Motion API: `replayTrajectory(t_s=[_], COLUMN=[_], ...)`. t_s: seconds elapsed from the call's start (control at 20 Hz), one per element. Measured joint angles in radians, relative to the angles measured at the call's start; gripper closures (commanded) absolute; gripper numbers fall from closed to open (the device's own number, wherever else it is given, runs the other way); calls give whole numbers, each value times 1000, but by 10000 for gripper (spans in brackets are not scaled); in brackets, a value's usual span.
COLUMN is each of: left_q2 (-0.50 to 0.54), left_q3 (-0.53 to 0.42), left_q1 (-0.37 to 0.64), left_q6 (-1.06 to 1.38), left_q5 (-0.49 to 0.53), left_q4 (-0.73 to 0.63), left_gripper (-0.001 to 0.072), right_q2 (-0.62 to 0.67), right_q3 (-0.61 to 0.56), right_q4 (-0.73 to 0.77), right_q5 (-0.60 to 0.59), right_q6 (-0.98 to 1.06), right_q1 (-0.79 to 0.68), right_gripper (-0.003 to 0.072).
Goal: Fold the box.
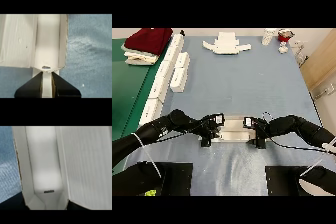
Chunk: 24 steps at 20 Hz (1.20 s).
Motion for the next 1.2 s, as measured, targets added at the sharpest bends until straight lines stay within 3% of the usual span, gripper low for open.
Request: replayTrajectory(t_s=[0.6,0.65,0.7,0.9,0.95,1.0,1.05,1.2], left_q2=[-27,-28,-29,-30,-30,-30,-29,-14], left_q3=[2,2,2,2,2,2,2,3], left_q1=[-34,-35,-35,-35,-35,-35,-35,-35], left_q6=[47,47,47,44,40,31,13,-74], left_q5=[60,60,60,56,55,55,55,42], left_q4=[-134,-137,-140,-145,-145,-145,-143,-96], left_gripper=[512,403,175,186,202,478,697,698], right_q2=[0,0,0,0,0,0,0,0], right_q3=[0,0,0,0,0,0,0,0], right_q4=[0,0,0,0,0,0,0,0], right_q5=[0,0,0,0,0,0,0,0], right_q6=[0,0,0,0,0,0,0,0], right_q1=[0,0,0,0,0,0,0,0], right_gripper=[156,156,156,156,156,155,156,156])
